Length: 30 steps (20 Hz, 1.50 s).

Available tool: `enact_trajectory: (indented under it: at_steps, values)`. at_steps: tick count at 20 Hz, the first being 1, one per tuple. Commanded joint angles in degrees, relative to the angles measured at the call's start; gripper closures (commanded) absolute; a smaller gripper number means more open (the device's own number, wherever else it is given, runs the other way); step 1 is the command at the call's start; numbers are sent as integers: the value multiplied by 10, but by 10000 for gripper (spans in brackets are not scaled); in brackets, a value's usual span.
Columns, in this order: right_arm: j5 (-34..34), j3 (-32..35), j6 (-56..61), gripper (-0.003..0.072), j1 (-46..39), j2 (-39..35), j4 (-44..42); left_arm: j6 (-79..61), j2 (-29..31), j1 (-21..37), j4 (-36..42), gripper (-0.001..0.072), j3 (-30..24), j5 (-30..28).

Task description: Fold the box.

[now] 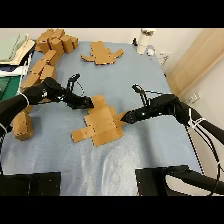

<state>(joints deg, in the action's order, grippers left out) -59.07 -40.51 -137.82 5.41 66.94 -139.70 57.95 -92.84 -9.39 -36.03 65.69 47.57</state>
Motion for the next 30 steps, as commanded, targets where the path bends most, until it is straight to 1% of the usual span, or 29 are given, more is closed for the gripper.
enact_trajectory:
  at_steps: [1,3,6,10,12,13,14,15,19,20,21,25,27,28,29,30]
  values:
    - [4,1,2,683,8,-1,0,-36,-27,2,44,125,0,-10]
    - [7,1,3,683,7,-1,3,-91,-30,2,94,126,0,16]
    - [11,1,3,683,7,-1,6,-165,-30,12,160,126,1,98]
    - [29,1,3,683,7,1,12,-175,-30,41,176,127,1,197]
    - [38,1,5,683,7,3,12,-177,-30,47,176,128,0,225]
    - [39,1,7,683,7,5,11,-177,-30,47,177,177,-1,227]
    - [40,1,9,683,7,6,11,-185,-30,47,176,362,-1,226]
    - [39,1,10,683,7,6,11,-193,-30,47,178,376,-1,225]
    - [40,1,13,683,7,6,11,-198,-30,45,180,378,-1,212]
    - [41,1,13,683,7,6,11,-202,-30,44,180,433,-1,208]
    - [42,1,13,683,7,6,11,-208,-30,43,181,536,-1,205]
    - [44,1,13,683,7,7,11,-227,-31,37,183,548,-1,198]
    - [44,1,13,682,8,10,11,-238,-35,35,187,699,0,200]
    - [44,1,13,680,8,10,11,-247,-35,34,194,699,0,199]
    - [44,1,13,649,8,10,11,-261,-35,34,205,700,2,199]
    - [44,1,14,504,8,10,11,-269,-35,34,207,700,6,198]
